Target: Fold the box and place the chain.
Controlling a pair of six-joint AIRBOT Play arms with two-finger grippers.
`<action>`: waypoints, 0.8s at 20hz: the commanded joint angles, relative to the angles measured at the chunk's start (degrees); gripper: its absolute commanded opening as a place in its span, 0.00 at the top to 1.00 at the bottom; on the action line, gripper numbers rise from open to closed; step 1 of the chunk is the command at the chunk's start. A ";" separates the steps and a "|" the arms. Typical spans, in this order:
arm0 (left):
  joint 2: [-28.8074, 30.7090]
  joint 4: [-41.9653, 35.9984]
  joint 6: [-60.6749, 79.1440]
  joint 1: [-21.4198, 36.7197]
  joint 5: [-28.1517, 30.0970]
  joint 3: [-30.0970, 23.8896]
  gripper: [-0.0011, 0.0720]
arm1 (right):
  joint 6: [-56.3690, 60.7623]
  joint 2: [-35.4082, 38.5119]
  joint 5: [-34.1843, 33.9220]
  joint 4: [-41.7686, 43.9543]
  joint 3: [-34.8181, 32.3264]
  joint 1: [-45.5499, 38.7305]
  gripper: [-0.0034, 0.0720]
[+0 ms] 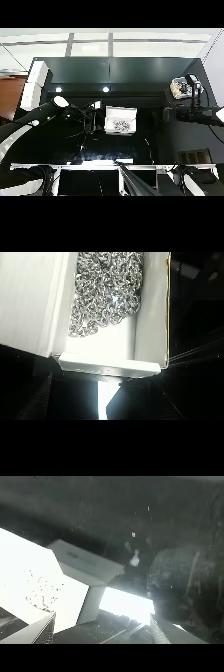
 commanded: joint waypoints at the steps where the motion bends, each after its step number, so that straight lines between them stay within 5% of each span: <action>1: -0.04 -0.15 -0.02 -0.46 -0.26 0.04 0.02 | 2.54 -2.49 0.98 -0.42 0.00 1.86 0.04; 3: -0.04 -0.07 -0.17 -0.44 -0.26 0.04 0.02 | 4.92 -4.00 1.11 -1.92 0.00 3.67 0.04; 6: -0.02 1.25 -0.66 -0.42 -0.35 0.04 0.02 | 5.97 -5.22 1.01 -2.08 0.00 4.87 0.94; 16: -0.02 1.49 -1.68 -0.42 -1.70 0.04 0.02 | 13.22 -15.72 -1.68 0.68 -0.57 11.69 0.93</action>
